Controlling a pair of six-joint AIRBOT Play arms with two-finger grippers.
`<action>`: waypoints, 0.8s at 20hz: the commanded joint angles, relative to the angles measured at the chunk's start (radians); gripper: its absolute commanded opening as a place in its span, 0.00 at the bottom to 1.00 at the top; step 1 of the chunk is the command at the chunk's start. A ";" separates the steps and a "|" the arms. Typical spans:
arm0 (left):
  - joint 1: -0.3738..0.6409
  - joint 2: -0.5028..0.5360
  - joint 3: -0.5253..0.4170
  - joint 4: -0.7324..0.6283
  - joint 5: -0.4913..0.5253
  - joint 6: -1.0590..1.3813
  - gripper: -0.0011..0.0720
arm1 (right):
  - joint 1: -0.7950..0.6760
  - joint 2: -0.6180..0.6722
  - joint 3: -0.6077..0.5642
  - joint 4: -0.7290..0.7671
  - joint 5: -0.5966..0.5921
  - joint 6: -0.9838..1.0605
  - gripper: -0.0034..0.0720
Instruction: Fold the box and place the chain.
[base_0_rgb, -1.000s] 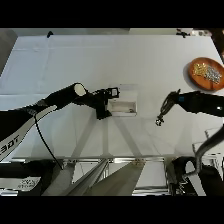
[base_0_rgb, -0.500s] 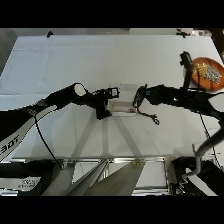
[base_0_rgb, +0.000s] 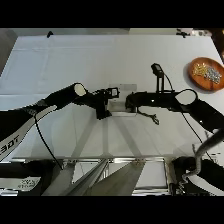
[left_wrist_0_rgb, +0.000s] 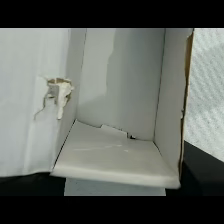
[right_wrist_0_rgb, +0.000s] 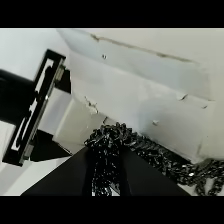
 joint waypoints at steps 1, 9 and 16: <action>0.000 0.001 0.000 0.000 0.000 0.000 0.30 | 0.038 -0.056 0.000 -0.003 -0.002 0.014 0.06; 0.000 0.001 0.000 0.000 0.000 0.000 0.30 | 0.037 -0.075 0.000 -0.013 0.032 0.060 0.32; 0.000 0.001 0.000 0.000 0.000 0.000 0.30 | -0.103 0.012 0.040 -0.136 0.299 0.061 0.40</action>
